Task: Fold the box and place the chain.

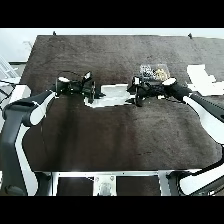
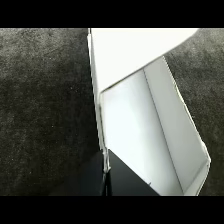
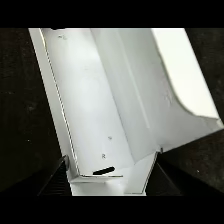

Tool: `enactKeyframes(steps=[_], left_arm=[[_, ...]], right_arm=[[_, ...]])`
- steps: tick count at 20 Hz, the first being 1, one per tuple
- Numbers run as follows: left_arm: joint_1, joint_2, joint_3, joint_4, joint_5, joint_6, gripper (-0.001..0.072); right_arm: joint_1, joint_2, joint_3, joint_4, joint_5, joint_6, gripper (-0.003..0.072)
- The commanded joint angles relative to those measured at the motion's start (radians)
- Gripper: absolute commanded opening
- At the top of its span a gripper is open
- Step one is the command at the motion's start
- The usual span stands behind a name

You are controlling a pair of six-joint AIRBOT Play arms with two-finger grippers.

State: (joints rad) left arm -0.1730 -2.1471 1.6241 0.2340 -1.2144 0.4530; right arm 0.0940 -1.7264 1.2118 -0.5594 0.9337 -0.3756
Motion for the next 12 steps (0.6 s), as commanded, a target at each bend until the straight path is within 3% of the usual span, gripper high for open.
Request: enactKeyframes(steps=[1,7,12], left_arm=[[0.000,0.001,0.001,-0.003,0.002,0.000,0.0021],[0.000,0.001,0.001,-0.003,0.002,0.000,0.0021],[0.000,0.001,0.001,-0.003,0.002,0.000,0.0021]], right_arm=[[0.001,-0.027,0.022,0.003,0.064,0.001,0.0584],[0.000,-0.047,0.031,0.027,0.065,-0.005,0.0586],[0.000,-0.116,0.104,0.027,0.148,-0.003,0.0586]])
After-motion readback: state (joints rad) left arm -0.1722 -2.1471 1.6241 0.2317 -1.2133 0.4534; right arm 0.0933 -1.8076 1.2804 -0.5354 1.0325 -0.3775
